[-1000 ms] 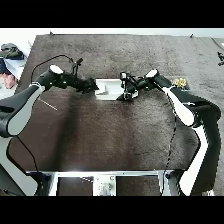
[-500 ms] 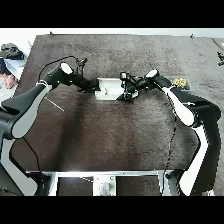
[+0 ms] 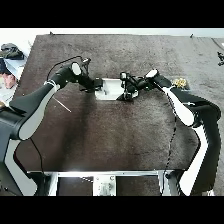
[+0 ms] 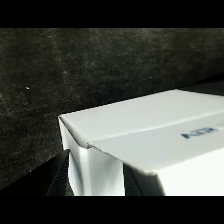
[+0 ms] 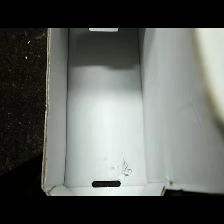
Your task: Fold the box and place the chain.
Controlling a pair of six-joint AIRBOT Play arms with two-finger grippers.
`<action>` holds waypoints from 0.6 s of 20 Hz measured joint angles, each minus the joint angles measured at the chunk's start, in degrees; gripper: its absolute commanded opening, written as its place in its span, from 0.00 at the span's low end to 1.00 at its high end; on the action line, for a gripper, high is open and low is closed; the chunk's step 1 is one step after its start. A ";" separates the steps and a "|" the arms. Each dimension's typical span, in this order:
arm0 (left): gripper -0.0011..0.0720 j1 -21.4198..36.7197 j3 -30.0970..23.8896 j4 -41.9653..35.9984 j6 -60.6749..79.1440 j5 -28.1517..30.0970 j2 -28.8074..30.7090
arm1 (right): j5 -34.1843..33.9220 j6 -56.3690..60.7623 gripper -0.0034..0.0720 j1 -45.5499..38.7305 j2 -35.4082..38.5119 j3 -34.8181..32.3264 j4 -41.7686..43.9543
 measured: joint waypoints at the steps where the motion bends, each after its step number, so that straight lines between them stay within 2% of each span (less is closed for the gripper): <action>1: 0.50 -0.35 1.70 1.51 -1.42 -1.49 -0.83 | 0.00 0.02 0.54 0.00 0.00 0.00 0.00; 5: 0.50 -1.11 7.69 5.81 -6.01 -7.43 -4.11 | 0.00 0.00 0.54 0.00 0.00 0.00 0.00; 12: 0.49 -2.56 12.22 10.82 -9.77 -11.54 -6.99 | 0.00 0.00 0.54 0.00 0.00 0.00 0.00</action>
